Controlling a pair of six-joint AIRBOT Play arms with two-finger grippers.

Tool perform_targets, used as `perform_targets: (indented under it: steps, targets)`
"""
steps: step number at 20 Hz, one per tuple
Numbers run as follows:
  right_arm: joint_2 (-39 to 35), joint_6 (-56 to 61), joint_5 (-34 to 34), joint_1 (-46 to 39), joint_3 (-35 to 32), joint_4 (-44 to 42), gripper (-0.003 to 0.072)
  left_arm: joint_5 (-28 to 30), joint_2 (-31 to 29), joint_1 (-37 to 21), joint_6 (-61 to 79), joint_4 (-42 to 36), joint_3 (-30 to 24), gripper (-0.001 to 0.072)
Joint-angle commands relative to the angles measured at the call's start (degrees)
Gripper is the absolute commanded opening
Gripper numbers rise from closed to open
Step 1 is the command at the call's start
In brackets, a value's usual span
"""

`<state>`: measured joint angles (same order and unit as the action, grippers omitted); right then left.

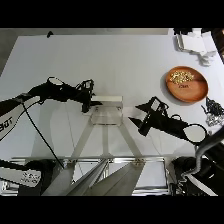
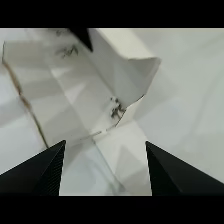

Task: Fold the box and place the chain.

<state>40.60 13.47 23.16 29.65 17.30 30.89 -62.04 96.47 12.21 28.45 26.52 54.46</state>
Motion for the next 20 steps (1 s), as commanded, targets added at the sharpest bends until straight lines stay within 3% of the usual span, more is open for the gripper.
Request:
perform_targets:
  steps: [1,2,6,9,11,12,16,20]
  targets:
    - [0.04,-0.11,3.02,0.04,0.02,11.54,0.0533,0.04,0.04,0.02,0.02,0.07,-0.04,0.0007]
    - [0.15,-0.55,3.02,0.04,0.02,11.98,0.0481,0.04,0.04,0.02,0.00,0.09,-0.04,0.0007]
    - [2.71,-4.98,3.69,0.02,0.26,12.00,0.0484,0.04,0.04,0.02,0.02,0.09,-0.04,0.0007]
    - [9.62,-10.56,12.76,-2.36,4.48,12.59,0.0511,0.04,0.04,0.02,0.02,0.07,-0.04,0.0007]
    - [15.19,-14.25,16.41,-4.94,8.98,12.57,0.0644,0.07,0.04,0.02,0.02,0.09,-0.04,0.0007]
    - [17.86,-15.17,16.94,-5.99,10.86,12.57,0.0667,0.04,0.04,0.02,0.02,0.07,-0.04,0.0007]
    - [26.23,-19.85,15.91,-5.70,12.90,9.51,0.0696,0.07,0.04,0.02,0.00,0.09,-0.04,0.0007]
    - [30.12,-20.02,10.49,-2.40,12.90,-1.64,0.0720,0.07,0.04,0.02,0.02,0.09,-0.04,0.0007]
